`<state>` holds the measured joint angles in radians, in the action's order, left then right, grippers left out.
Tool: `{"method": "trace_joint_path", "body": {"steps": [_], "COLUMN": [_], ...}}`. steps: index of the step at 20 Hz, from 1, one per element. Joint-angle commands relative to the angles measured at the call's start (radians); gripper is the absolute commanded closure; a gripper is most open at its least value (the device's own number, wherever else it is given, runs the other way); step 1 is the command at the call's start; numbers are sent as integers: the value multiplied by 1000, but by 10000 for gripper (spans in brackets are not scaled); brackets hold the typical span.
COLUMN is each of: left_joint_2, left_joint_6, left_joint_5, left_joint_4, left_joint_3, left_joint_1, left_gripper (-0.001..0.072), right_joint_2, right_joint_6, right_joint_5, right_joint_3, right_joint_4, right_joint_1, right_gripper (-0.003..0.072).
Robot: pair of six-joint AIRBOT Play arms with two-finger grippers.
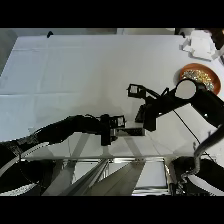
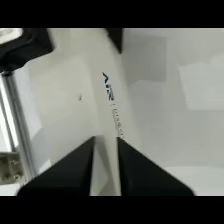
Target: Fold the box and place the chain.
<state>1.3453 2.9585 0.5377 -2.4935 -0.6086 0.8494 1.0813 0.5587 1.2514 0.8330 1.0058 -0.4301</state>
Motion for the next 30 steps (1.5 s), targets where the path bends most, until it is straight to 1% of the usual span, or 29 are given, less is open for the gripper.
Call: {"method": "trace_joint_path", "body": {"steps": [1, 5, 6, 7, 8, 13, 16, 18, 20, 22, 23, 26, 30], "left_joint_2": [-1, -1, -1, -1, -1, -1, -1, -1, -1, 0, -1, -1, -1], "left_joint_6": [0, 0, 0, 0, 0, 0, 0, 0, 0, 0, 0, 0, 0], "left_joint_5": [0, 0, 0, 0, 0, 0, 0, 0, 0, 0, 0, 0, 0], "left_joint_4": [0, 0, 0, 0, 0, 0, 0, 0, 0, 0, 0, 0, 0], "left_joint_3": [0, 0, 0, 0, 0, 0, 0, 0, 0, 0, 0, 0, 0], "left_joint_1": [0, 0, 0, 0, 0, 0, 0, 0, 0, 0, 0, 0, 0], "left_gripper": [396, 396, 396, 396, 396, 396, 396, 396, 396, 396, 396, 396, 396], "right_joint_2": [-43, -53, -53, -53, -55, -57, -57, -57, -57, -57, -57, -57, -57], "right_joint_6": [-18, -19, -20, -34, -48, -74, -57, -39, -32, -32, -32, -32, -16], "right_joint_5": [-14, -29, -34, -36, -37, -145, -187, -199, -200, -200, -203, -219, -225], "right_joint_3": [-74, -86, -87, -87, -88, -108, -119, -119, -120, -125, -135, -173, -180], "right_joint_4": [-21, -53, -53, -53, -52, -35, 18, 26, 26, 26, 26, 25, 26], "right_joint_1": [-27, -33, -34, -38, -48, -103, -106, -106, -106, -106, -106, -106, -106], "right_gripper": [447, 440, 399, 336, 334, 345, 346, 349, 428, 437, 468, 467, 472]}}
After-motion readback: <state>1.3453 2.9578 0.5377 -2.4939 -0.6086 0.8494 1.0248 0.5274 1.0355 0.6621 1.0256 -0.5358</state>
